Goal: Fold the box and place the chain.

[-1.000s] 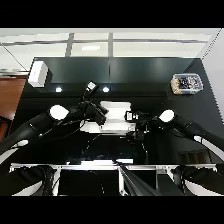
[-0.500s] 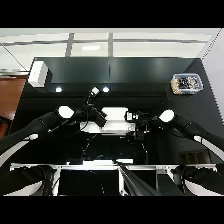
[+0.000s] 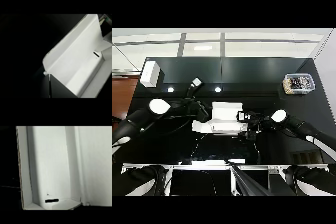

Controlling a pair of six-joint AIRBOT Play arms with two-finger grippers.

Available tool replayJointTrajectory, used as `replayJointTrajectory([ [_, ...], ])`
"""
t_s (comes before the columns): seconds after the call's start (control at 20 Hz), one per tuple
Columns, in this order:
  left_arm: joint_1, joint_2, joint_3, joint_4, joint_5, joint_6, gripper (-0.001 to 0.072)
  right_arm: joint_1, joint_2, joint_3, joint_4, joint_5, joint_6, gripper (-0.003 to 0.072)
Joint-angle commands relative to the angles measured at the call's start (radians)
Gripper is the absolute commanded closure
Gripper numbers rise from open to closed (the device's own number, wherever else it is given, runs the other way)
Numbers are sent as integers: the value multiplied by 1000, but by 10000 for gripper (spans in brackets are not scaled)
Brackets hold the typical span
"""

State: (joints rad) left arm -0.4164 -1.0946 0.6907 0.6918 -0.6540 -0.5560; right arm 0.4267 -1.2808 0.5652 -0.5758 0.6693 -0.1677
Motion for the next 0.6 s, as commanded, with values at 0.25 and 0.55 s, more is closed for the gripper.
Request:
replayJointTrajectory([
  [0.25, 67, 8, -71, 130, -285, 363, -6, -1, -1, 0, 0, 0, 0, 560],
  [0.55, 21, -77, -78, 128, -146, 454, 91, -1, -1, 0, 0, 0, 0, 561],
])
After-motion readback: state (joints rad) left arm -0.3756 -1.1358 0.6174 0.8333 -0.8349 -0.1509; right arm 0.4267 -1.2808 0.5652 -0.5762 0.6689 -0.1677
